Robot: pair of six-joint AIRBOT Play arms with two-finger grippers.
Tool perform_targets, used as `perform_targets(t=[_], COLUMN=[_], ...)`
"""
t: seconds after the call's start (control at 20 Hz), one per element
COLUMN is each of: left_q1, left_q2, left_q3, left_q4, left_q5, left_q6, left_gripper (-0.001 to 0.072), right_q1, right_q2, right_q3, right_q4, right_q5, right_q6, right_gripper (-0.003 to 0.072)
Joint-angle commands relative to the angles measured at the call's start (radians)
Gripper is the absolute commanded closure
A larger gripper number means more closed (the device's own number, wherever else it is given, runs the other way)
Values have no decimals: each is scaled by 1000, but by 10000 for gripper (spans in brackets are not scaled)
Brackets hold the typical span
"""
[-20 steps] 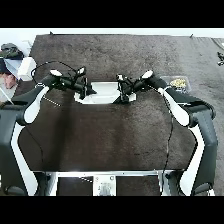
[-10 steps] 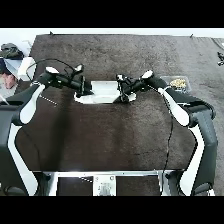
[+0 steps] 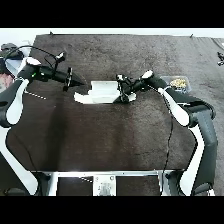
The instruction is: Fold the box and place the chain.
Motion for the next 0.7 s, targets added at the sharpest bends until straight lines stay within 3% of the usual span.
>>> perform_targets(t=[0.0,0.2,0.4,0.65], left_q1=[-14,-51,-101,-166], left_q2=[84,202,324,332], left_q3=[4,-24,-226,-413], left_q4=[36,89,103,80], left_q5=[28,129,345,410], left_q6=[-45,-118,-119,-117], left_gripper=[704,705,705,703], right_q1=[0,0,0,0], right_q2=[-1,-1,0,-1], right_q3=[0,0,0,0], right_q4=[0,0,0,0], right_q5=[1,0,0,0], right_q6=[0,0,0,0], right_gripper=[413,413,413,413])
